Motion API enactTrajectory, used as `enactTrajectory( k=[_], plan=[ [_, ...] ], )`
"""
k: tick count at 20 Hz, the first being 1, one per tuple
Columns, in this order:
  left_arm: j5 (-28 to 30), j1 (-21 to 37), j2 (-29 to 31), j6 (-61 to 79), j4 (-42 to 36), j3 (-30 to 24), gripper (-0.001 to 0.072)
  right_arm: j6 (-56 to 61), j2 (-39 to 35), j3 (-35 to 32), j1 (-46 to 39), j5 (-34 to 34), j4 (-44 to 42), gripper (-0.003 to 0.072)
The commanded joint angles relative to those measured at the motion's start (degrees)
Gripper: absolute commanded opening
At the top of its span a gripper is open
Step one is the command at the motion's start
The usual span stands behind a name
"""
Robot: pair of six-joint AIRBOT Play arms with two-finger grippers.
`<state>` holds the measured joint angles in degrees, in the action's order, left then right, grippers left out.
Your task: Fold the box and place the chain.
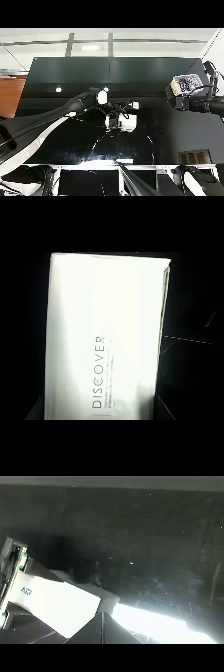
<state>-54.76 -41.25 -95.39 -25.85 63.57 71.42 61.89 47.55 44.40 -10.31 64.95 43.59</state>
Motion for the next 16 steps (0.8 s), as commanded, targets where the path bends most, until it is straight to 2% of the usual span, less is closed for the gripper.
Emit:
enactTrajectory(
  k=[1,3,5,8,10,13,16],
  plan=[
    [-1.57,2.84,1.01,-12.46,9.29,1.03,0.0299,0.02,-0.07,0.04,0.00,-0.74,-0.02,0.0018],
    [-2.01,8.02,2.51,-18.99,14.29,1.60,0.0300,0.04,-0.07,0.04,0.00,-0.74,-0.02,0.0018],
    [-2.01,15.54,4.42,-24.79,18.36,1.70,0.0300,0.04,-0.07,0.04,0.00,-0.87,-0.02,0.0018],
    [-2.58,30.25,5.70,-29.83,20.13,3.34,0.0300,0.33,-0.07,0.04,0.00,-1.60,-0.04,0.0018],
    [-0.57,40.44,5.33,-33.33,19.91,5.88,0.0300,1.16,-0.07,0.04,0.00,-2.14,-0.04,0.0018],
    [2.40,52.63,1.55,-37.88,19.74,13.35,0.0300,1.16,-0.04,0.04,0.00,-2.34,-0.02,0.0018],
    [-1.51,59.43,-7.34,-39.26,19.74,26.77,0.0300,2.03,-0.02,0.04,0.00,-3.74,-0.11,0.0019]
  ],
)
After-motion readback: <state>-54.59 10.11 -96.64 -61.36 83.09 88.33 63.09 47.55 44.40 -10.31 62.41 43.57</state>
